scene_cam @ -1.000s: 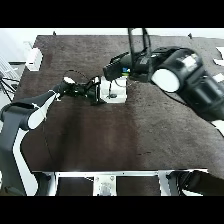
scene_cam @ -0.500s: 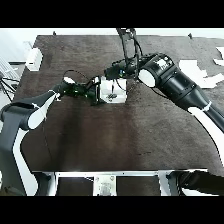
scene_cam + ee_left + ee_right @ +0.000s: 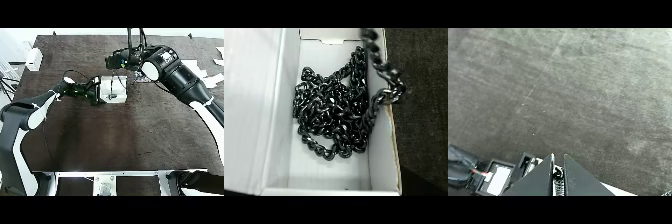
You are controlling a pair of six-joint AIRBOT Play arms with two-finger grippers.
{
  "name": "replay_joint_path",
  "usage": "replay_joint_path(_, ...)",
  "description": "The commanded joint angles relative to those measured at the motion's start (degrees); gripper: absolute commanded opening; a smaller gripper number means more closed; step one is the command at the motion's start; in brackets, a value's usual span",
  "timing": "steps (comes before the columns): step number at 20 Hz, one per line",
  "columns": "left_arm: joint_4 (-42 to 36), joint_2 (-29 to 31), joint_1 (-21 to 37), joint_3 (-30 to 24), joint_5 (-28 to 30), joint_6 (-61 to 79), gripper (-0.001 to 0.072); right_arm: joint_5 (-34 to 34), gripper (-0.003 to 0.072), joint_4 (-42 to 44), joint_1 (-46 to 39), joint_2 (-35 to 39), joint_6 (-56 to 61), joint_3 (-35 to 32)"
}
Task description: Fold the box and place the chain.
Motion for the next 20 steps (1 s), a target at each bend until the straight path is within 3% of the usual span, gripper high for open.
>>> replay_joint_path(1,0.0,0.0,0.0,0.0,0.0,0.0,0.051,-1.3,0.0004,0.0,-1.3,-0.8,0.7,0.3)
replay_joint_path(6,0.0,0.0,0.0,0.0,0.0,0.0,0.051,-2.1,0.0004,1.7,-2.7,-2.2,1.0,0.0)
replay_joint_path(10,0.0,0.0,0.0,0.0,0.0,0.0,0.0509,-2.7,0.0005,7.6,-2.4,-2.2,1.0,-6.2)
replay_joint_path(14,0.0,0.0,0.0,0.0,0.0,0.0,0.051,-13.2,0.0004,10.2,-1.9,-4.5,2.0,-15.7)
replay_joint_path(18,0.0,0.0,0.0,0.0,0.0,0.0,0.051,-18.7,0.0006,10.9,-2.1,-12.7,2.5,-17.1)
replay_joint_path(19,0.0,0.0,0.1,0.0,0.0,0.0,0.0509,-19.5,0.0031,11.0,-2.4,-14.1,2.5,-17.1)
replay_joint_path(20,0.0,0.0,0.0,0.0,0.0,0.0,0.051,-19.4,0.0248,11.1,-2.9,-14.5,2.5,-17.0)
